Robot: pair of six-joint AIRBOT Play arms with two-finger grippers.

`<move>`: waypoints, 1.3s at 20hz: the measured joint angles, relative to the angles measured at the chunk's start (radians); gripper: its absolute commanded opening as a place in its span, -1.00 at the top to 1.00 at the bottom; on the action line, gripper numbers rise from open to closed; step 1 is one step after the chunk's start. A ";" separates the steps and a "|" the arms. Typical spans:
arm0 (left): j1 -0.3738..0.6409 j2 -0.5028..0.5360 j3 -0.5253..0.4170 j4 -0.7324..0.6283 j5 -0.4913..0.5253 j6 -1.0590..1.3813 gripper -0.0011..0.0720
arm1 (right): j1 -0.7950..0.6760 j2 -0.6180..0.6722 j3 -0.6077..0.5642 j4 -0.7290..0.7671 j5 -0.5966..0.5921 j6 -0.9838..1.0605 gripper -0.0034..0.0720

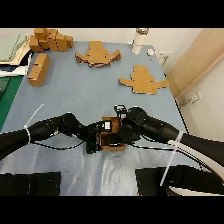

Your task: Fold the box.

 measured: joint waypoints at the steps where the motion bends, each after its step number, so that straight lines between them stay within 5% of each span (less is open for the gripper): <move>1: 0.000 0.000 0.000 0.000 0.000 0.000 -0.18 | 0.011 -0.032 0.024 -0.007 -0.024 0.015 -0.47; 3: 0.000 0.000 0.000 0.000 0.000 0.000 -0.18 | 0.025 -0.079 0.053 -0.025 -0.072 0.042 -0.39; 8: 0.000 0.000 0.000 0.000 0.000 0.000 -0.18 | 0.037 -0.129 0.078 -0.066 -0.150 0.104 0.90; 12: 0.000 0.000 0.000 0.000 0.000 0.000 -0.18 | 0.040 -0.138 0.084 -0.074 -0.158 0.118 0.84; 14: 0.000 0.000 0.000 -0.001 0.000 0.000 -0.18 | 0.041 -0.142 0.084 -0.079 -0.158 0.115 -0.30; 15: 0.000 0.000 0.000 0.000 0.000 0.001 -0.18 | 0.042 -0.141 0.084 -0.077 -0.151 0.115 -0.36; 22: 0.000 0.000 0.000 0.000 0.000 0.000 -0.18 | 0.035 -0.012 0.086 -0.068 -0.177 0.134 -0.32; 25: 0.000 0.000 0.000 0.000 0.000 0.000 -0.18 | 0.012 0.091 0.073 -0.076 -0.224 0.144 0.06; 26: 0.000 0.000 0.000 -0.001 0.000 0.000 -0.18 | -0.005 0.119 0.062 -0.085 -0.232 0.144 0.42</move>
